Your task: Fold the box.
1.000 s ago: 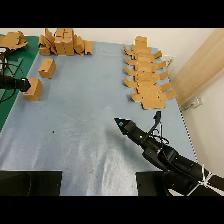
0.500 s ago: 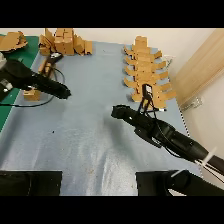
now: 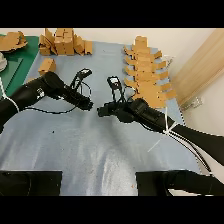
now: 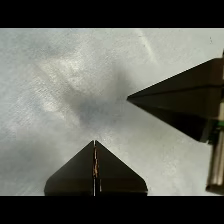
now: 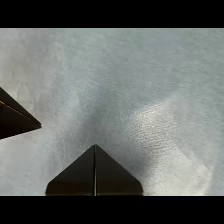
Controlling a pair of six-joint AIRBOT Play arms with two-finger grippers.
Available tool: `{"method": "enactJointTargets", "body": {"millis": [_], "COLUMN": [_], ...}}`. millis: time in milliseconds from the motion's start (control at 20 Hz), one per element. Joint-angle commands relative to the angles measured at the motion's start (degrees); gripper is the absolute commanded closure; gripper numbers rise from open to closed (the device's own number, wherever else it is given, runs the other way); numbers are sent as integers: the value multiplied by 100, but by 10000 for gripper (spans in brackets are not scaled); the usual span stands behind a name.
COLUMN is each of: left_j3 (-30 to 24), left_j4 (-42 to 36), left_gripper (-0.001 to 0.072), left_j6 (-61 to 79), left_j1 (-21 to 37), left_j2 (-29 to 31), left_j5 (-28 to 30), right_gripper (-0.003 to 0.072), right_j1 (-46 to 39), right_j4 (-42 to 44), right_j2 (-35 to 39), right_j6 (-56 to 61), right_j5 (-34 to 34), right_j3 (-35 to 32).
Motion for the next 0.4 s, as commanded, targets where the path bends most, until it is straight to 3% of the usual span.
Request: {"method": "enactJointTargets", "body": {"millis": [0,350], "left_j3": [7,4], "left_j4": [-111,-153], "left_gripper": [698,699], "left_j6": [-17,-33], "left_j1": [-83,-87], "left_j2": [-92,-92], "left_j5": [31,-44], "right_gripper": [684,684], "right_j1": [7,2], "right_j4": [402,380], "right_j2": [-179,-179], "right_j6": [-643,-643], "right_j5": [-315,-601], "right_j3": [192,192]}}
